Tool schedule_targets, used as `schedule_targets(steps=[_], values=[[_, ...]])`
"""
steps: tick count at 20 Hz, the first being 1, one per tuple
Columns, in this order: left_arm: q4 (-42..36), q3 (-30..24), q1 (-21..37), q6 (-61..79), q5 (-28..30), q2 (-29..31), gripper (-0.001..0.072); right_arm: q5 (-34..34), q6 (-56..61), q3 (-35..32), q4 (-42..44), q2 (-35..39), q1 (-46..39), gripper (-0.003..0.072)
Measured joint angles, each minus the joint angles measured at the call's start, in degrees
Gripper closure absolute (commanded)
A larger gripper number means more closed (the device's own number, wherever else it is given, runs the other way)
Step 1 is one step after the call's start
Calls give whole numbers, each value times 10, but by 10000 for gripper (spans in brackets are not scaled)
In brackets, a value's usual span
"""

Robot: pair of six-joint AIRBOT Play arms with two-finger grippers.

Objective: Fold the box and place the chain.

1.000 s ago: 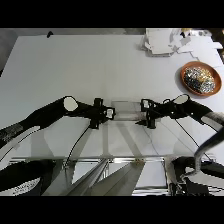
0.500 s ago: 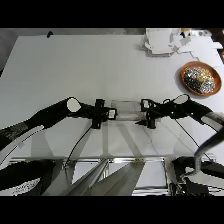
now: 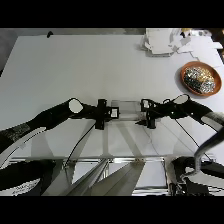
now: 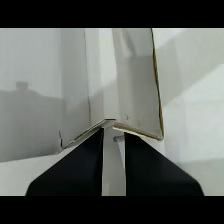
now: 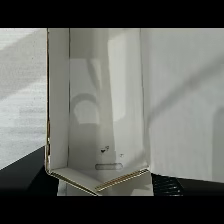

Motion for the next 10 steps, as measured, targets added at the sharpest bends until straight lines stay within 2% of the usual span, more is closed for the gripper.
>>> schedule_targets(steps=[4, 5, 7, 10], values=[[-16, 0, -4, 0, 0, -3, 550, 0, 0, 0, 0, 0, 0, 278], [-20, 0, -6, 0, 0, -6, 478, 0, 0, 0, 0, 0, 0, 278], [-27, 0, -11, 0, -1, -15, 282, 0, -1, 0, -1, 0, 0, 278], [-30, 1, -18, 0, 0, -24, 248, 1, -2, 0, -2, 0, 0, 278]])
